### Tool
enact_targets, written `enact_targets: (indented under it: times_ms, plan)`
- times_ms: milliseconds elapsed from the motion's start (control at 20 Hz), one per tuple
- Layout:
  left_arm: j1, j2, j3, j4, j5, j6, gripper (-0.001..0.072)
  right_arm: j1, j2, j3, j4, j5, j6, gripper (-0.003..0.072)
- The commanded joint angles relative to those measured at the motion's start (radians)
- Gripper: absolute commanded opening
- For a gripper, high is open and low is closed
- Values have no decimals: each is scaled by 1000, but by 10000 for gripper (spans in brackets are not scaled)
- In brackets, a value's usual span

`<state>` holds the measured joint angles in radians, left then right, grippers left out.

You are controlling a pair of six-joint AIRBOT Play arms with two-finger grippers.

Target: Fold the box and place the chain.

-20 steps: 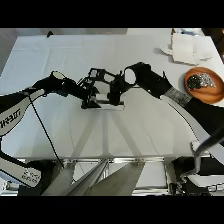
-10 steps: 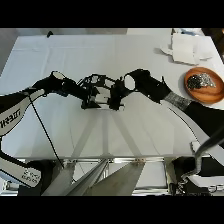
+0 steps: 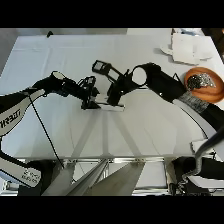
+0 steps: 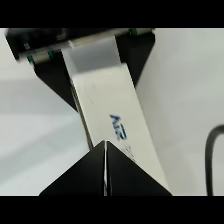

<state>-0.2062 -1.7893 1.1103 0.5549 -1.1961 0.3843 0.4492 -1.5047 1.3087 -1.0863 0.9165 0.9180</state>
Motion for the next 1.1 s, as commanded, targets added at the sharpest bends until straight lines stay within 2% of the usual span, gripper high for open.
enact_targets:
  times_ms: [0, 100, 200, 350, 650, 1050]
  plan:
    - [0, 0, 0, 0, 3, 0, 320, -55, -50, 0, 338, -38, 100, 9]
    - [0, 0, 0, 0, 3, 0, 320, -80, -126, 0, 497, -28, 132, 9]
    - [0, 0, 0, 0, 3, 0, 320, -80, -185, 0, 538, -9, 133, 10]
    - [0, 0, 0, 0, 3, 0, 320, -71, -227, 0, 526, 6, 136, 10]
    - [0, 0, 0, 0, 3, 0, 320, -55, -242, -2, 340, 16, 257, 9]
    - [0, 0, 0, 0, 3, 0, 320, -50, -235, -3, 325, 25, 254, 9]
